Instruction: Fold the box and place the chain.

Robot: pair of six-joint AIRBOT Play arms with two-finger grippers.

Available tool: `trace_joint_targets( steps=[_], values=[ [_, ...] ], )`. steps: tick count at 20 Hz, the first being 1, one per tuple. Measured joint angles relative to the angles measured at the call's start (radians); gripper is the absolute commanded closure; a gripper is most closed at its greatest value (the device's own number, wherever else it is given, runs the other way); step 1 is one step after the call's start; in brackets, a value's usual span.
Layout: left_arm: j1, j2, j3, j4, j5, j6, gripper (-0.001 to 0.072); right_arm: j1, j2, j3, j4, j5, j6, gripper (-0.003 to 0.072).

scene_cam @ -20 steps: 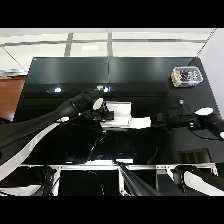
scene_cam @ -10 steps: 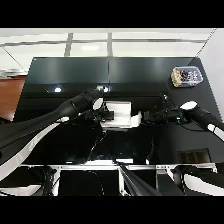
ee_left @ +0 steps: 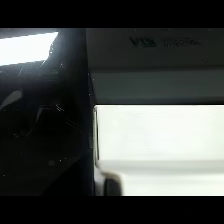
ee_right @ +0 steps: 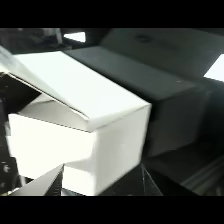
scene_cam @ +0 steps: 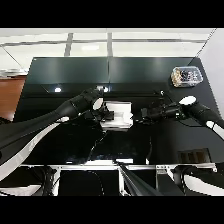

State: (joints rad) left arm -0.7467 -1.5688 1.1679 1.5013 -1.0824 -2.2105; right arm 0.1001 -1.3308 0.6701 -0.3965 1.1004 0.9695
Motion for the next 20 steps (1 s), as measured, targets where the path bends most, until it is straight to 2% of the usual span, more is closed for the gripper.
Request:
trace_joint_targets(
  steps=[1,6,8,15,20],
  values=[
    [0.0,0.0,0.0,0.0,0.0,0.0,0.0682,0.015,0.0,0.006,-0.001,-0.007,0.015,0.0277],
    [0.0,0.0,0.0,0.0,0.0,0.0,0.0683,0.103,0.0,0.072,-0.119,-0.048,0.161,0.0277],
    [0.0,0.0,0.0,0.0,0.0,0.0,0.0682,0.145,0.0,0.101,-0.192,-0.068,0.243,0.0346],
    [0.0,0.0,0.0,0.001,0.001,0.0,0.0682,0.307,-0.001,0.205,-0.504,-0.138,0.594,0.0347],
    [0.0,0.0,0.0,0.001,0.002,0.0,0.0682,0.389,-0.014,0.266,-0.715,-0.142,0.815,0.0347]
  ],
)
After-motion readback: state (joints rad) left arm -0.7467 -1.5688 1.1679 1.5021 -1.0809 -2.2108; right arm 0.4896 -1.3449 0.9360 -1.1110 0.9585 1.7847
